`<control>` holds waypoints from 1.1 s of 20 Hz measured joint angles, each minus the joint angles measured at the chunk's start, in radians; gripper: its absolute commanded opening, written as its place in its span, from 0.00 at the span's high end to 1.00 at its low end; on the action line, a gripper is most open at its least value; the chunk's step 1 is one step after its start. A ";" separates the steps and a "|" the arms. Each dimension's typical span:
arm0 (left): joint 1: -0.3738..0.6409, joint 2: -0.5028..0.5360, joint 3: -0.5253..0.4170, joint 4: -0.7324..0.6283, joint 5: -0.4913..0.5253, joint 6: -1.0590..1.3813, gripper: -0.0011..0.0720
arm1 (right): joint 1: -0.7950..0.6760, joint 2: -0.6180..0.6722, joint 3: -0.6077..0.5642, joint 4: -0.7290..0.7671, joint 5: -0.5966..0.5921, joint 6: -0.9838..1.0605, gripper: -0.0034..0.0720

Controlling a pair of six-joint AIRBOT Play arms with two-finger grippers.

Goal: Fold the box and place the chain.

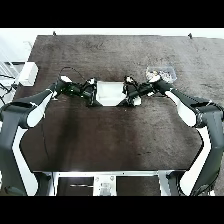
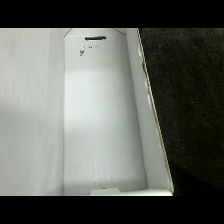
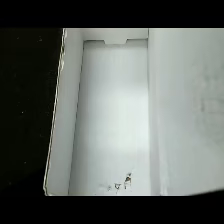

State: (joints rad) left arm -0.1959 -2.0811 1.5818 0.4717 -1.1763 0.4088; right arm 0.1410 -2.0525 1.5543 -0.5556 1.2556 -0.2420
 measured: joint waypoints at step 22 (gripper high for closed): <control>0.003 -0.021 0.001 -0.014 0.001 0.062 0.50 | 0.000 0.000 0.000 -0.003 0.002 -0.002 0.18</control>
State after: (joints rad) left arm -0.1928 -2.1021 1.5829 0.4580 -1.1751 0.4706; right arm 0.1410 -2.0525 1.5543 -0.5587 1.2575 -0.2436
